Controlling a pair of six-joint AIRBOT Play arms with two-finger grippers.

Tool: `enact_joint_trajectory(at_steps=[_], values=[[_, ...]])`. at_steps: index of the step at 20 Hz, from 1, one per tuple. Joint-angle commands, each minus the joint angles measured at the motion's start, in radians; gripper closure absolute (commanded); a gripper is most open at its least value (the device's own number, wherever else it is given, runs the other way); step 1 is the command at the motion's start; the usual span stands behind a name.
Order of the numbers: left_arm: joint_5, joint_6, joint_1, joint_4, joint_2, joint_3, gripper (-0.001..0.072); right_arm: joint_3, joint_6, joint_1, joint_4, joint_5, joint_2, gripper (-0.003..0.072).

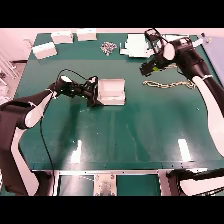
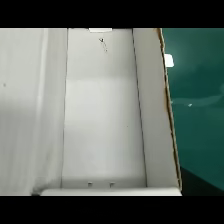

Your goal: Fold the box and place the chain.

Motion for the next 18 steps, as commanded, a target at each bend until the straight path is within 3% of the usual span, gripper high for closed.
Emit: enact_joint_trajectory(at_steps=[1,2,4,6,12,18], values=[[0.000,0.000,0.001,0.000,0.000,0.000,0.0080,-0.128,-0.509,-0.175,0.321,-0.284,0.003,0.0167],[0.000,0.000,0.001,0.000,0.000,0.000,0.0080,-0.161,-0.718,-0.238,0.509,-0.325,-0.006,0.0167],[0.000,0.000,0.001,0.000,0.000,0.000,0.0080,-0.174,-1.114,-0.343,0.863,-0.266,-0.054,0.0167],[0.000,0.000,0.001,0.000,0.000,0.000,0.0080,-0.166,-1.342,-0.410,1.052,-0.167,-0.116,0.0167],[0.000,0.000,0.001,0.000,0.000,0.000,0.0080,-0.024,-1.509,-0.439,1.057,-0.008,-0.325,0.0167],[0.000,0.000,0.001,0.000,0.000,0.000,0.0080,0.131,-1.544,-0.434,1.056,0.080,-0.458,0.0168]])
